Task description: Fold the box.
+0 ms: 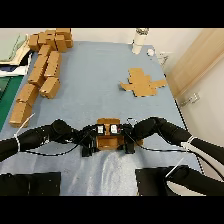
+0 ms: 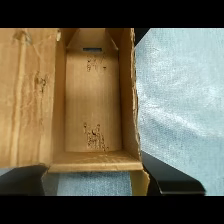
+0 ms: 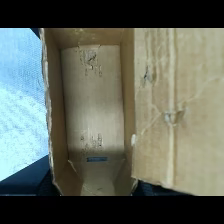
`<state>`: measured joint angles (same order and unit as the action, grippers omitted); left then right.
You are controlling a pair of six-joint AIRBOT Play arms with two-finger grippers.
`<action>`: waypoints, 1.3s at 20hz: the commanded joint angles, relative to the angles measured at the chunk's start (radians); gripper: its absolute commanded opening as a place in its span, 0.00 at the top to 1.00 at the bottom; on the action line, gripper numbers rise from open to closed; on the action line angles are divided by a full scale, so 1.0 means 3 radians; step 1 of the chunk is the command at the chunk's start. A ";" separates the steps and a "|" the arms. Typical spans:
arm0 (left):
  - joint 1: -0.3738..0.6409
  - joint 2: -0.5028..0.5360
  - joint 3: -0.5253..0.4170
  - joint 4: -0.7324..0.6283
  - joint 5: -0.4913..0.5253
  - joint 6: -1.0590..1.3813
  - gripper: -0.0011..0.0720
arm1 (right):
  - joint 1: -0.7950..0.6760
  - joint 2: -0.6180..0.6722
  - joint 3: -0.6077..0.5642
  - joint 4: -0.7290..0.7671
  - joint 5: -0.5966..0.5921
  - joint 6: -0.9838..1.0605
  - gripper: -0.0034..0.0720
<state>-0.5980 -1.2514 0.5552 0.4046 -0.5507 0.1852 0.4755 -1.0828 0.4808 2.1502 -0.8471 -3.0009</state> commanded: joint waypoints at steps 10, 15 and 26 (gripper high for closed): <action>-0.0003 -0.0001 0.0001 0.0000 -0.0005 0.0001 0.26 | 0.0000 -0.0001 0.0000 0.0001 0.0001 0.0000 0.29; -0.0003 -0.0001 0.0001 0.0000 -0.0005 0.0001 0.26 | 0.0000 -0.0001 0.0000 0.0001 0.0000 0.0000 0.29; -0.0003 -0.0001 0.0001 0.0000 -0.0005 0.0001 0.26 | -0.0003 0.0359 0.0104 -0.0540 -0.0278 0.0856 0.00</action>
